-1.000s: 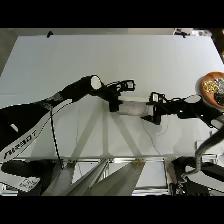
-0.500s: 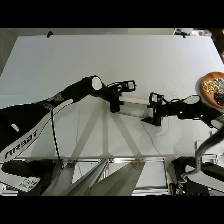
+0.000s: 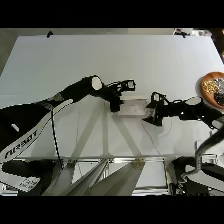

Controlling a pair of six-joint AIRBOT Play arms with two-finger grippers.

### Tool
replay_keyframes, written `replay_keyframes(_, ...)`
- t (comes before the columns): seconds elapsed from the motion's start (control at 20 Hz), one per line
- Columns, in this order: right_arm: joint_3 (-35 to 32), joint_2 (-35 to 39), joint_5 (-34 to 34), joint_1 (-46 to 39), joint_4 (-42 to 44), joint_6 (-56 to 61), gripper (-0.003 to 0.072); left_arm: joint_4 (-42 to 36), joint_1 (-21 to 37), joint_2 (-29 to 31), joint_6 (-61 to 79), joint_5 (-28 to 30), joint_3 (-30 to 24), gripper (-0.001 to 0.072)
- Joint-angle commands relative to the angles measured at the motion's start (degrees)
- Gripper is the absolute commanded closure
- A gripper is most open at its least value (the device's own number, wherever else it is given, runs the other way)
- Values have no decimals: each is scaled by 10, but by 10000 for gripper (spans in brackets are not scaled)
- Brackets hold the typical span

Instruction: Fold the box and place the chain.

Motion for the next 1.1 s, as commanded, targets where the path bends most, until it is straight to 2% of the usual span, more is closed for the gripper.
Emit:
replay_keyframes(0.0,0,0,-11,-14,7,-2,6,0,0,0,1,-2,0,699)
replay_keyframes(0.45,37,0,-9,-14,11,-47,5,0,0,0,1,-2,0,699)
replay_keyframes(1.05,44,-10,-18,4,38,-133,6,0,0,0,1,-2,0,699)
